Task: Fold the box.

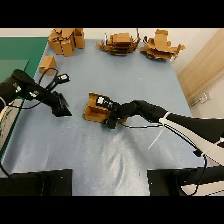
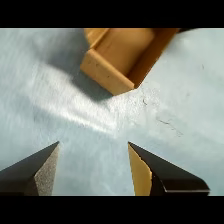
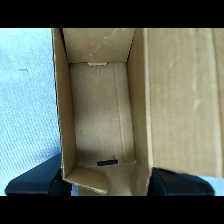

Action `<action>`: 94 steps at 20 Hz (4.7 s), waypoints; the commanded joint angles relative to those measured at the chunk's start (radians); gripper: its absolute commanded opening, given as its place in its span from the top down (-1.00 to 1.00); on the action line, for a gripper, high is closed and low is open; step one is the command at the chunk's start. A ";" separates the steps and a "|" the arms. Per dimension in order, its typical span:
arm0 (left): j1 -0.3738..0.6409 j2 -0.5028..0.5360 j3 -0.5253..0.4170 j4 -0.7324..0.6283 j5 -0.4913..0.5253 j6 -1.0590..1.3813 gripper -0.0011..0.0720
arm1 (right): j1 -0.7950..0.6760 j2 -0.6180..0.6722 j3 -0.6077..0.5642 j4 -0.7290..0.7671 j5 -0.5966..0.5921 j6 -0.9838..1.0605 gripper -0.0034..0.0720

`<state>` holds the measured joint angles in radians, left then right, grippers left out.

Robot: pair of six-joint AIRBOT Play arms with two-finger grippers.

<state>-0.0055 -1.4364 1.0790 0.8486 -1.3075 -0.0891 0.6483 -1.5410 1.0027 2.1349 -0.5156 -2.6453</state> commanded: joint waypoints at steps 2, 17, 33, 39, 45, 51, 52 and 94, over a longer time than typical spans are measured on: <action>-0.060 -0.076 0.003 -0.070 0.050 0.408 -0.94 | -0.001 0.000 -0.001 0.000 -0.006 0.000 -0.44; -0.214 -0.064 0.264 0.304 -0.043 -1.344 -0.93 | 0.000 0.000 0.000 0.001 -0.009 0.000 -0.44; -0.518 -0.084 0.264 0.565 0.026 -1.645 -0.93 | 0.000 0.000 -0.001 0.001 -0.010 0.001 -0.44; -0.562 -0.138 0.263 0.653 0.065 -1.648 -0.93 | 0.000 0.000 0.000 0.001 -0.010 0.001 -0.44; -0.613 -0.201 0.263 0.748 0.076 -1.715 -0.92 | 0.000 0.000 -0.001 0.001 -0.010 0.001 -0.44; -0.648 -0.203 0.263 0.799 0.074 -1.719 -0.48 | 0.000 0.000 -0.001 0.001 -0.010 0.001 -0.44; -0.650 -0.206 0.263 0.799 0.073 -1.719 -0.48 | 0.000 0.000 0.000 0.001 -0.010 0.001 -0.44; -0.736 -0.216 0.263 0.929 0.041 -1.920 -0.75 | 0.001 0.000 -0.001 0.001 -0.010 0.009 -0.44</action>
<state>-0.7425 -1.6657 1.3392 1.7836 -1.2533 -2.0090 0.6498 -1.5410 1.0027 2.1323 -0.5251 -2.6392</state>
